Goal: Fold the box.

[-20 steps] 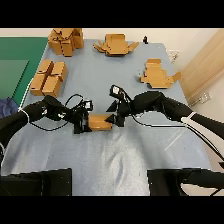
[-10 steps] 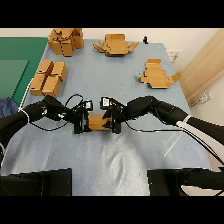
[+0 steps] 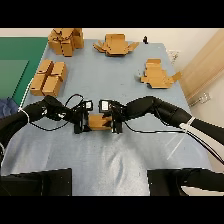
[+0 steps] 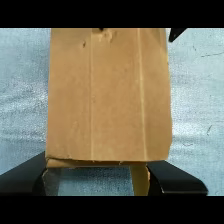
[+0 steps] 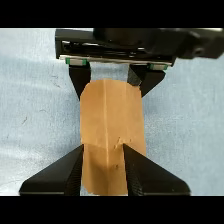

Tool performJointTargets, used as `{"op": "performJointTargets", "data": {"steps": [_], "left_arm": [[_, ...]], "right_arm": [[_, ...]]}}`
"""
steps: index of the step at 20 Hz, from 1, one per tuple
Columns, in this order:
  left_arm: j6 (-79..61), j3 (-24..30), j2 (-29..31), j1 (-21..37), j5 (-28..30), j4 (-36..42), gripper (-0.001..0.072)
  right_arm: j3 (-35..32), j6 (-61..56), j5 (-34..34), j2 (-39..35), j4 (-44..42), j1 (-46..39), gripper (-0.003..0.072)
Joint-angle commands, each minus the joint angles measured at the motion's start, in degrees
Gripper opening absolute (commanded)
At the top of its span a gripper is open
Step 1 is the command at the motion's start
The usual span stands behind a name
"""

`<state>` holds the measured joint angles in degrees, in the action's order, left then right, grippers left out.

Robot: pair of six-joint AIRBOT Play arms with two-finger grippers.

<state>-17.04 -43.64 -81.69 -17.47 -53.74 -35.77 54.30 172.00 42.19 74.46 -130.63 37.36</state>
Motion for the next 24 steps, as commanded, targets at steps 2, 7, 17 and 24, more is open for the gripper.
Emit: {"op": "performJointTargets", "data": {"steps": [2, 7, 17, 24], "left_arm": [[0.02, -0.04, 0.00, 0.07, -0.24, -0.07, 0.0167], [0.00, -0.04, 0.00, 0.07, -0.24, -0.04, 0.0168], [0.00, -0.04, 0.00, 0.07, -0.24, -0.04, 0.0168], [0.02, -0.04, 0.00, 0.07, -0.24, -0.04, 0.0168]], "right_arm": [[0.02, -0.11, -5.11, -0.13, 3.28, 0.94, 0.0339], [0.02, -0.11, -6.14, -0.13, 5.31, 0.98, 0.0263], [0.02, -0.11, -4.83, -0.15, 5.25, 0.98, 0.0052], [0.02, -0.09, -3.13, -0.11, 3.67, 0.98, 0.0387]]}}
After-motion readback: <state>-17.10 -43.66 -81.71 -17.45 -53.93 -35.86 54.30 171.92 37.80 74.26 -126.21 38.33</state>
